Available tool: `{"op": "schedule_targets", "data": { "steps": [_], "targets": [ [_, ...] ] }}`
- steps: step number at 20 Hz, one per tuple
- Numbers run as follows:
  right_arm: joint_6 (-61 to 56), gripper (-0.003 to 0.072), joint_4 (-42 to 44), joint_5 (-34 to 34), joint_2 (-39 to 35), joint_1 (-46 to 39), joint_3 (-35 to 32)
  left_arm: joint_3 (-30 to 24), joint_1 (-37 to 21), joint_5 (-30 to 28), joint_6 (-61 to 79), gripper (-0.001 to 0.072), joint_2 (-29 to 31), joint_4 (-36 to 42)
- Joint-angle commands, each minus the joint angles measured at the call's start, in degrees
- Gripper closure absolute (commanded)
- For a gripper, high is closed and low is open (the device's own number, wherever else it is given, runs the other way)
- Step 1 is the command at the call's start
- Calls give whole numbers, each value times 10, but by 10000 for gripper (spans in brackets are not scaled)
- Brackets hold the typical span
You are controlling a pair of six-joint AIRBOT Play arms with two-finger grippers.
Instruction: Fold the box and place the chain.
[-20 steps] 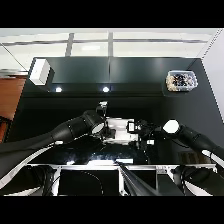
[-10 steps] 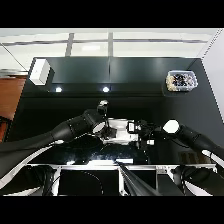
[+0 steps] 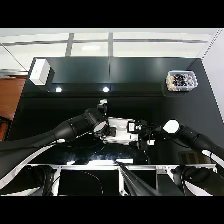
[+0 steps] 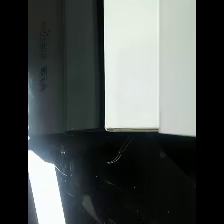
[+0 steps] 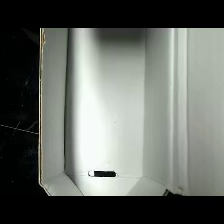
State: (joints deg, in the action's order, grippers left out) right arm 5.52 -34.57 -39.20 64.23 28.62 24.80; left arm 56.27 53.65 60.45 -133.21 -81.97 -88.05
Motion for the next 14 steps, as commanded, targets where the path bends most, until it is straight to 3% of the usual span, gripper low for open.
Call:
{"op": "schedule_targets", "data": {
  "steps": [1, 2, 3, 6, 11, 14],
  "targets": [
    [1, 222, 0, 1, 0, 1, 1, 0, 0, 1, 2, 679, -1, 2],
    [0, 173, 1, -1, -2, 1, 2, 0, 0, 5, 3, 678, -1, 2],
    [-9, -16, 1, -9, -5, 1, 3, 0, -1, 7, 3, 679, -1, 1],
    [-64, -26, -15, -40, -40, -1, 7, 0, -2, 9, 3, 679, -1, 0],
    [-137, -24, -187, -83, -124, -1, 7, 0, -2, 6, 3, 678, -1, 1],
    [-137, -22, -187, -116, -124, 1, 0, 0, -2, -1, 3, 677, -1, 3]
  ]
}}
